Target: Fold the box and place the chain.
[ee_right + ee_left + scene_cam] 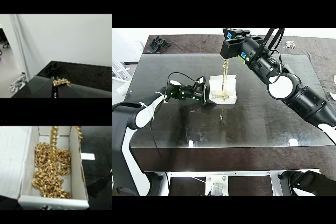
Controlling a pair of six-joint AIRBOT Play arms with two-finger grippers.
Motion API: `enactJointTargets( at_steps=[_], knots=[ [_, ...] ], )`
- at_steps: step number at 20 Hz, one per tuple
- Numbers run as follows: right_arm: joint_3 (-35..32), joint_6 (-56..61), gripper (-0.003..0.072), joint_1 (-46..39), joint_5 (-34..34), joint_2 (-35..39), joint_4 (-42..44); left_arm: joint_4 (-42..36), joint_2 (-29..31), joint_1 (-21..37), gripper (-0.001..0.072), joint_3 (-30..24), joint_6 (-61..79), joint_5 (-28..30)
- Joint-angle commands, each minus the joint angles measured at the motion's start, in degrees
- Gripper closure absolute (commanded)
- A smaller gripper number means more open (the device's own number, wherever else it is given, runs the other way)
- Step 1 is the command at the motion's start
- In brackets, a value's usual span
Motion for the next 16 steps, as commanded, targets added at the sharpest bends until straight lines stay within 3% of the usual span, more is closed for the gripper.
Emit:
enactJointTargets(
  at_steps=[1,5,14,16],
  knots=[
    [0.1,-0.2,0.0681,-0.2,-3.8,-0.7,0.0,0.0,0.0,0.0,0.0409,0.0,0.0,0.0],
    [0.5,-1.5,0.068,-0.2,-7.4,-0.7,-0.6,0.0,0.0,0.0,0.0409,0.0,0.0,0.0],
    [2.3,-5.6,0.068,-2.4,-7.0,-2.8,-0.3,0.0,0.0,0.0,0.0409,0.0,0.0,0.0],
    [2.3,-4.2,0.068,-2.4,-4.1,-3.9,-0.4,0.0,0.0,0.0,0.0409,0.0,0.0,0.0]
  ],
)
